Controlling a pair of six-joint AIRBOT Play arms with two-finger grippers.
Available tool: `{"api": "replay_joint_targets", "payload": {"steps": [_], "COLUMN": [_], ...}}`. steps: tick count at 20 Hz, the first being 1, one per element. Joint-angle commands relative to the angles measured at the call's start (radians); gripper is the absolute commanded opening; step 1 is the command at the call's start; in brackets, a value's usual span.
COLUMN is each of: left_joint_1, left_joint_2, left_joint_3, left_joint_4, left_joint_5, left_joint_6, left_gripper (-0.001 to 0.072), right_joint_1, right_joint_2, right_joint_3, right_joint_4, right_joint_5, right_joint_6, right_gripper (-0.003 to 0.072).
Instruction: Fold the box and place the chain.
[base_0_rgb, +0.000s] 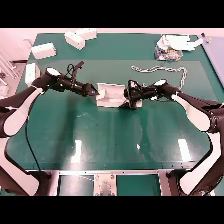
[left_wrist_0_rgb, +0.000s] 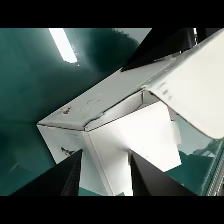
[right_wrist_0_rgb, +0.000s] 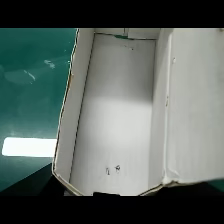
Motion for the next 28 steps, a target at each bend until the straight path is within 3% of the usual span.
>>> {"api": "replay_joint_targets", "payload": {"steps": [1, 11, 17, 28], "left_joint_1": [-0.005, -0.105, -0.176, -0.226], "left_joint_2": [0.000, 0.006, 0.006, 0.006], "left_joint_3": [0.001, 0.022, 0.106, 0.117], "left_joint_4": [0.008, 0.248, 0.511, 0.696], "left_joint_5": [-0.010, 0.123, 0.122, 0.103], "left_joint_6": [-0.069, -0.331, -0.573, -0.740], "left_gripper": [0.0357, 0.0357, 0.0357, 0.0357], "right_joint_1": [0.000, 0.000, 0.000, 0.000], "right_joint_2": [0.001, 0.001, 0.001, 0.001], "right_joint_3": [0.000, 0.000, 0.000, 0.000], "right_joint_4": [0.000, 0.000, 0.000, 0.000], "right_joint_5": [0.000, 0.000, 0.000, 0.000], "right_joint_6": [0.000, 0.000, 0.000, 0.000], "right_gripper": [0.0573, 0.0574, 0.0574, 0.0574]}}
